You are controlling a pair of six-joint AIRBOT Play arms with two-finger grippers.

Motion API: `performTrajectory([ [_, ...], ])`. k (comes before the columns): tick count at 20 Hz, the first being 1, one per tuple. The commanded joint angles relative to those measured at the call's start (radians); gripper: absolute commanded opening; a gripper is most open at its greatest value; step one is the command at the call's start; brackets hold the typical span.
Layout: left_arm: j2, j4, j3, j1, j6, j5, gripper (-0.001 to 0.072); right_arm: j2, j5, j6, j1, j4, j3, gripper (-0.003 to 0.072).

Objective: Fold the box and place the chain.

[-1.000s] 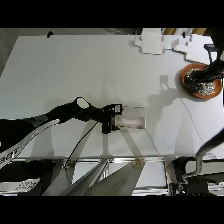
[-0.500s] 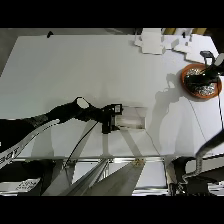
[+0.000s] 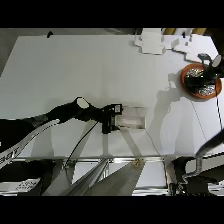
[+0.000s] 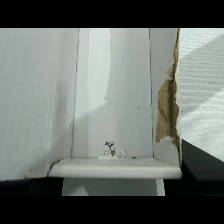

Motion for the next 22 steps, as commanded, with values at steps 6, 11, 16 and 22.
performTrajectory([
  [6,0.001,0.000,0.000,0.001,0.000,0.000,0.0211,0.138,0.171,-0.003,0.005,0.006,0.000,0.0007],
  [11,0.001,0.000,0.000,0.001,0.000,0.000,0.0211,0.427,0.282,-0.003,0.092,0.076,-0.001,0.0007],
  [16,0.001,0.000,0.000,0.001,0.000,0.000,0.0211,0.692,0.379,0.020,0.225,0.156,-0.032,0.0007],
  [22,0.001,0.000,0.000,0.001,0.000,0.000,0.0211,0.962,0.464,0.079,0.413,0.210,-0.053,0.0007],
])
